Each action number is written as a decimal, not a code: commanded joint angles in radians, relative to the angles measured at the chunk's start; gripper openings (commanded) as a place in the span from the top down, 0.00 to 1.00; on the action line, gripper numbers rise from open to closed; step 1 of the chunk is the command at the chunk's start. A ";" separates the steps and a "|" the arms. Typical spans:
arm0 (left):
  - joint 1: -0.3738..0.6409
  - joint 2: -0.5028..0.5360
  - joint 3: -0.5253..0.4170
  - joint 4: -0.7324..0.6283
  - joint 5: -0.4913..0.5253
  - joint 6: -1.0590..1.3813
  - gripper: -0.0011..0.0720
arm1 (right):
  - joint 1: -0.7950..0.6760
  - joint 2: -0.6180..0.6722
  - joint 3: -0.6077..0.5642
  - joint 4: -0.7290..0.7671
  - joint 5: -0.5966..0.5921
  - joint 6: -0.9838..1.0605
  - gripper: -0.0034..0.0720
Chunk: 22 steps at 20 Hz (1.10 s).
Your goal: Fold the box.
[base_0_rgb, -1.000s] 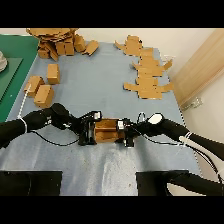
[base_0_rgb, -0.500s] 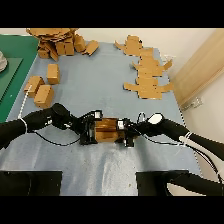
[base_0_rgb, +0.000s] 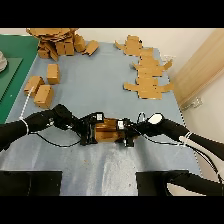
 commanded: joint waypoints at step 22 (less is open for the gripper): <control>-0.026 -0.001 0.000 0.040 0.049 -0.024 0.45 | 0.000 0.000 0.000 0.012 -0.003 0.000 0.32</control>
